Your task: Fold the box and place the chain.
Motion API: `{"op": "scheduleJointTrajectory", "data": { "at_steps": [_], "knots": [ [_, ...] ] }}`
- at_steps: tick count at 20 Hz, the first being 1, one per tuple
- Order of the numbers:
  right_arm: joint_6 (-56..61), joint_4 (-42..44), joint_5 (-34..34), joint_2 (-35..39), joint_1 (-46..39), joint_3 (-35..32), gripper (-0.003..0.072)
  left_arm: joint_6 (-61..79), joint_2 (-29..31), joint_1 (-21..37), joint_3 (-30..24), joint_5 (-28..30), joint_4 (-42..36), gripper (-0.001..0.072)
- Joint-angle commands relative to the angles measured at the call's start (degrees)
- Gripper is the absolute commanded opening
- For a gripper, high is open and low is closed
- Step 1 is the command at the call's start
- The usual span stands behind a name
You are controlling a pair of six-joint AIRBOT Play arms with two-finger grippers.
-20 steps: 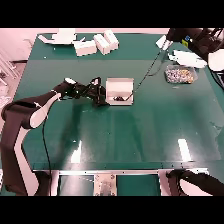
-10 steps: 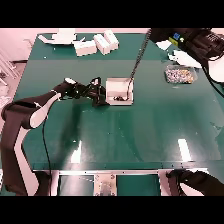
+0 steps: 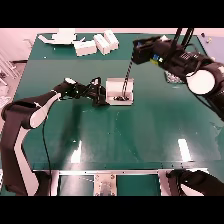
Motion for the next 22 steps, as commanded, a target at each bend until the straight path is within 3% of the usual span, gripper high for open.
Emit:
{"op": "scheduleJointTrajectory", "data": {
  "at_steps": [1,7,12,13,14,15,20,21,22],
  "knots": [
    [1.03,1.29,0.04,-0.11,0.37,-5.11,0.0009,0.02,0.04,0.02,0.04,-0.02,0.02,0.0509],
    [0.98,1.68,-3.06,-4.48,0.35,-14.19,0.0009,0.02,0.04,0.02,0.04,0.00,0.02,0.0509],
    [0.98,1.68,-5.31,-12.31,0.35,-15.96,0.0010,0.02,0.04,0.02,0.04,0.00,0.02,0.0509],
    [0.98,1.66,-5.31,-13.62,0.31,-15.96,0.0076,0.02,0.04,0.02,0.04,0.02,0.02,0.0509],
    [0.96,1.66,-5.31,-14.36,0.24,-15.96,0.0350,0.02,0.04,0.02,0.04,0.02,0.02,0.0509],
    [0.92,1.62,-5.35,-14.36,0.24,-15.93,0.0520,0.04,0.04,0.02,0.04,0.02,0.02,0.0509],
    [0.28,-2.62,-6.58,-12.04,0.24,-13.33,0.0505,0.02,0.04,0.02,0.04,0.24,0.02,0.0509],
    [-0.13,-3.91,-6.58,-10.82,0.22,-12.13,0.0433,0.02,0.04,0.02,0.04,0.24,0.02,0.0509],
    [-3.13,-4.09,-6.60,-9.55,0.07,-10.91,0.0314,0.02,0.04,0.02,0.04,0.24,0.02,0.0509]
  ]
}}
